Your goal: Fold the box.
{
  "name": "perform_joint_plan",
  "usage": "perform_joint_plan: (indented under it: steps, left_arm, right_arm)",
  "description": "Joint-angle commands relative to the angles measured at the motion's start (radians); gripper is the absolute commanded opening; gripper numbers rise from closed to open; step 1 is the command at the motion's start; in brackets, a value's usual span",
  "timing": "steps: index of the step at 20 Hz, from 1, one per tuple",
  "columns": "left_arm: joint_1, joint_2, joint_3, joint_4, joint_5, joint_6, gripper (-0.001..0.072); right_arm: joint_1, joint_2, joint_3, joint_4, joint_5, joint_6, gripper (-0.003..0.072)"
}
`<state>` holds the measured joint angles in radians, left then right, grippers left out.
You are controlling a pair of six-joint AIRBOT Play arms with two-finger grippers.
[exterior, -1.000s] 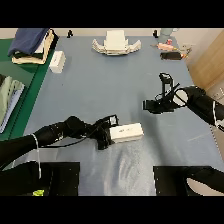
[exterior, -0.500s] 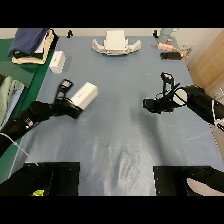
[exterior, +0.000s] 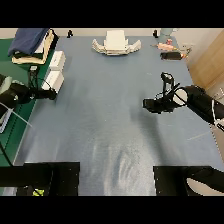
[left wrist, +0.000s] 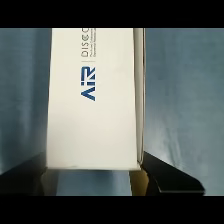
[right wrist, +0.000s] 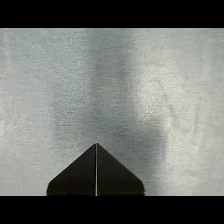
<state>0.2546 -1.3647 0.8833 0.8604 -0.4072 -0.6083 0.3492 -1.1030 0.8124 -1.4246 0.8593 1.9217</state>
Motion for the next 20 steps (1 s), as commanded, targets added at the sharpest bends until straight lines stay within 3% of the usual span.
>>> perform_joint_plan:
  steps: [1, 6, 11, 14, 20]
  left_arm:
    - [0.021, -0.172, 0.203, 0.003, 0.006, -0.021, 0.0464]
    - [0.020, -0.432, 0.523, 0.004, -0.101, -0.108, 0.0464]
    - [0.016, -0.617, 0.754, 0.004, -0.179, -0.150, 0.0465]
    - [0.008, -0.664, 0.819, 0.020, -0.159, -0.147, 0.0465]
    - [0.009, -0.668, 0.820, 0.015, -0.091, -0.148, 0.0464]
  right_arm:
    - [0.000, -0.001, 0.001, 0.000, 0.000, 0.000, 0.0006]
    - [0.000, -0.001, 0.001, 0.000, 0.000, 0.000, 0.0005]
    - [0.000, -0.001, 0.001, 0.000, 0.000, 0.000, 0.0006]
    - [0.000, -0.001, 0.001, 0.000, 0.000, 0.000, 0.0006]
    - [0.000, -0.001, 0.001, 0.000, 0.000, 0.000, 0.0005]
